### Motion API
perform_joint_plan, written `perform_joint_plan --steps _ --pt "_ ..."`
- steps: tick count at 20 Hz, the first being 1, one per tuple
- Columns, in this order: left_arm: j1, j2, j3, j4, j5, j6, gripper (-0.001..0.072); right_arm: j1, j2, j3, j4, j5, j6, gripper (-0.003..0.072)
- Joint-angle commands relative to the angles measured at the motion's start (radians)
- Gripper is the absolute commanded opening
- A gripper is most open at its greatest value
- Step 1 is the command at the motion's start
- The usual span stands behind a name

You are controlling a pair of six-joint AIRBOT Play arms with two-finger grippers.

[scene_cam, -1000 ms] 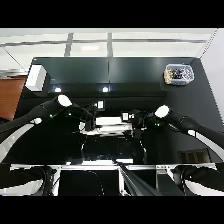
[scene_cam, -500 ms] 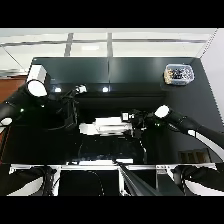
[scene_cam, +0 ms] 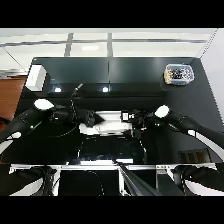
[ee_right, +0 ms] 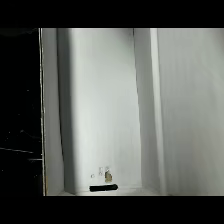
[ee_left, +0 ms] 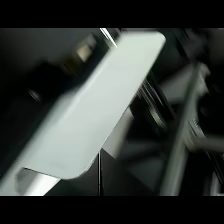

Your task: Fold the box and place the chain.

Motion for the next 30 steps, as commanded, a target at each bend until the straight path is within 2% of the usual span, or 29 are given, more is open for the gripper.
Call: perform_joint_plan --steps 1,3,5,9,11,13,15,17,19,20,21,22,23,24,26,29,30 --pt "-0.013 -0.030 -0.007 -0.055 0.326 0.030 0.0022 0.000 -0.001 0.000 0.000 0.000 0.000 0.0065" --pt "-0.013 -0.088 -0.007 0.061 0.334 -0.047 0.0022 0.000 -0.001 0.000 0.000 0.000 0.000 0.0065" --pt "-0.015 -0.144 -0.007 0.153 0.273 -0.111 0.0022 0.000 -0.001 0.000 0.000 0.000 0.000 0.0065" --pt "0.013 -0.152 0.019 0.188 0.172 -0.116 0.0022 0.000 -0.001 0.001 0.000 0.000 0.000 0.0065" --pt "0.076 -0.102 0.070 0.239 0.097 -0.153 0.0020 0.000 -0.001 0.001 0.001 0.000 0.000 0.0065" --pt "0.148 0.002 0.108 0.285 0.062 -0.219 0.0021 0.000 -0.001 0.001 0.001 -0.001 0.000 0.0065" --pt "0.186 0.138 0.093 0.300 0.045 -0.207 0.0021 0.000 -0.001 0.001 0.001 -0.001 0.000 0.0065" --pt "0.183 0.240 0.047 0.294 0.031 -0.055 0.0026 0.000 -0.001 0.001 0.003 -0.003 0.001 0.0065" --pt "0.167 0.262 0.010 0.327 -0.094 0.223 0.0026 0.000 -0.001 0.001 0.003 -0.003 0.001 0.0065" --pt "0.151 0.251 -0.003 0.403 -0.154 0.354 0.0071 0.000 -0.001 0.001 0.003 -0.003 0.002 0.0065" --pt "0.129 0.241 -0.016 0.489 -0.166 0.437 0.0329 0.000 -0.001 0.000 0.003 -0.004 0.002 0.0065" --pt "0.104 0.228 -0.027 0.563 -0.147 0.495 0.0635 0.000 -0.001 0.001 0.003 -0.004 0.002 0.0065" --pt "0.073 0.210 -0.033 0.626 -0.104 0.501 0.0717 0.000 -0.001 0.001 0.003 -0.004 0.002 0.0065" --pt "0.039 0.189 -0.032 0.676 -0.050 0.502 0.0717 0.000 -0.001 0.001 0.003 -0.004 0.002 0.0065" --pt "-0.010 0.129 -0.029 0.680 0.028 0.501 0.0696 0.000 -0.001 0.001 0.003 -0.004 0.002 0.0065" --pt "-0.061 0.023 -0.006 0.669 0.018 0.501 0.0689 0.000 -0.001 0.001 0.003 -0.004 0.003 0.0066" --pt "-0.079 0.005 0.001 0.651 0.023 0.501 0.0661 0.000 -0.001 0.001 0.003 -0.004 0.003 0.0065"
